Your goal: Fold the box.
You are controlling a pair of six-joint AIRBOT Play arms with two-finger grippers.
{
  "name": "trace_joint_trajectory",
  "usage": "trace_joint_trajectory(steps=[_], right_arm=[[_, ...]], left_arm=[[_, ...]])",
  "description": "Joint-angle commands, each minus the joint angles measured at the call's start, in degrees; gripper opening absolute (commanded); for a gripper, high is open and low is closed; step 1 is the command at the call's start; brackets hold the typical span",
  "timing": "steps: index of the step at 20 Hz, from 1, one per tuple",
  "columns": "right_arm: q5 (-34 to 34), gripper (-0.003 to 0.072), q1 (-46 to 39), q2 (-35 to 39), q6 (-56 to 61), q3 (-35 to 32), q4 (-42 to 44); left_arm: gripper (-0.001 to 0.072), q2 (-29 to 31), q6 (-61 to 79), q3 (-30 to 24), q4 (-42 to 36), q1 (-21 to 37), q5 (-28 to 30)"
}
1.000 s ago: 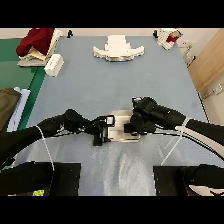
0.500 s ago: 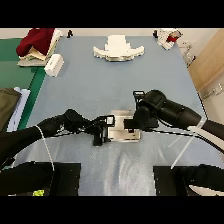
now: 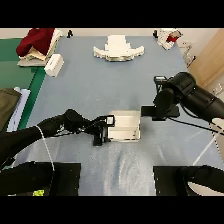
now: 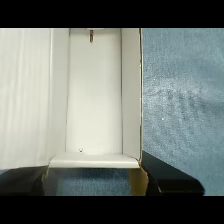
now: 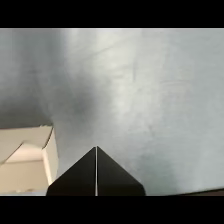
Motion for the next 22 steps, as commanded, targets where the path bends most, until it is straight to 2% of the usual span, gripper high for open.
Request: trace_joint_trajectory(steps=[1,4,6,8,10,13,17,20,22], right_arm=[[6.25,0.0001,-11.52,-3.28,-9.46,0.11,10.97],[12.31,0.0001,-19.98,-9.25,-21.75,0.11,31.28],[13.81,0.0001,-22.99,-13.86,-32.04,0.11,44.35],[11.56,0.0001,-24.15,-18.86,-42.36,0.13,56.81],[6.08,0.0,-24.28,-23.1,-51.25,0.44,64.41],[-1.84,0.0,-24.22,-25.66,-60.08,0.66,66.45],[-6.43,0.0,-23.61,-23.78,-67.91,0.59,65.57],[-4.0,0.0,-21.4,-19.43,-73.55,-1.62,61.4],[2.78,0.0,-19.52,-14.73,-77.55,-5.73,61.05]], left_arm=[[0.0419,-0.02,0.0,0.07,0.0,0.0,0.02],[0.0419,-0.02,-0.02,0.07,0.0,0.0,0.02],[0.0419,-0.02,-0.02,0.07,0.0,0.0,0.02],[0.0419,-0.02,-0.02,0.07,0.0,0.0,0.02],[0.0419,-0.02,-0.02,0.07,0.0,0.0,0.02],[0.0419,-0.02,-0.02,0.07,0.0,0.0,0.02],[0.0419,-0.02,-0.02,0.07,0.0,0.0,0.02],[0.0419,-0.02,-0.02,0.07,0.0,0.0,0.02],[0.0419,-0.02,-0.02,0.07,0.0,0.0,0.02]])
